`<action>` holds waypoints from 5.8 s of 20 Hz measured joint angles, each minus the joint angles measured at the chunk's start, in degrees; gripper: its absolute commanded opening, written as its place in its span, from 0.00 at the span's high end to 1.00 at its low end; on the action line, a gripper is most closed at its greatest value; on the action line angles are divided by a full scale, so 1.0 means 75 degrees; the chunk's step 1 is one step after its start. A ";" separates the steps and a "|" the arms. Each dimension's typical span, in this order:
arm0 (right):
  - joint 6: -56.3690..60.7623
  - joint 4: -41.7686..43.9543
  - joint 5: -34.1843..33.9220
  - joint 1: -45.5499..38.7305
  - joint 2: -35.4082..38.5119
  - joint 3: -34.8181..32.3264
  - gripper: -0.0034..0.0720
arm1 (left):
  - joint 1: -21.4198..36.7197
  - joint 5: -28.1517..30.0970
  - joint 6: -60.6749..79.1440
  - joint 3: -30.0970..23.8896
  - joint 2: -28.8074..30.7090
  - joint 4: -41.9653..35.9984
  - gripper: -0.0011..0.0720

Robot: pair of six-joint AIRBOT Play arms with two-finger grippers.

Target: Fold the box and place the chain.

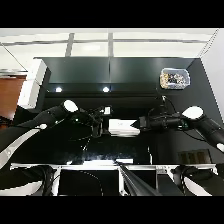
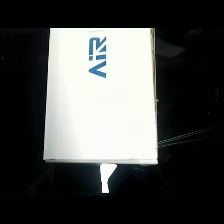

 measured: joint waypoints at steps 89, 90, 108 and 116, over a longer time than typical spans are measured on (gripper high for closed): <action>-0.0085 -0.2323 0.1757 -0.2911 0.0912 0.1585 0.94 | 0.2474 -0.3643 -0.7443 0.1920 0.1046 0.5534 0.62; -0.0096 -0.2323 0.1757 -0.2911 0.0912 0.1585 0.94 | 0.3168 -0.3885 -0.7737 0.1839 0.1224 0.5683 0.62; -0.0175 -0.2247 0.0927 -0.2911 0.0912 0.1585 0.94 | 1.0095 -0.2463 -0.7991 0.1154 0.2168 0.5520 0.62; -0.0172 -0.2081 0.0749 -0.2911 0.0912 0.1585 0.94 | 0.9964 -0.0676 -0.5968 0.0169 0.2092 0.4124 0.57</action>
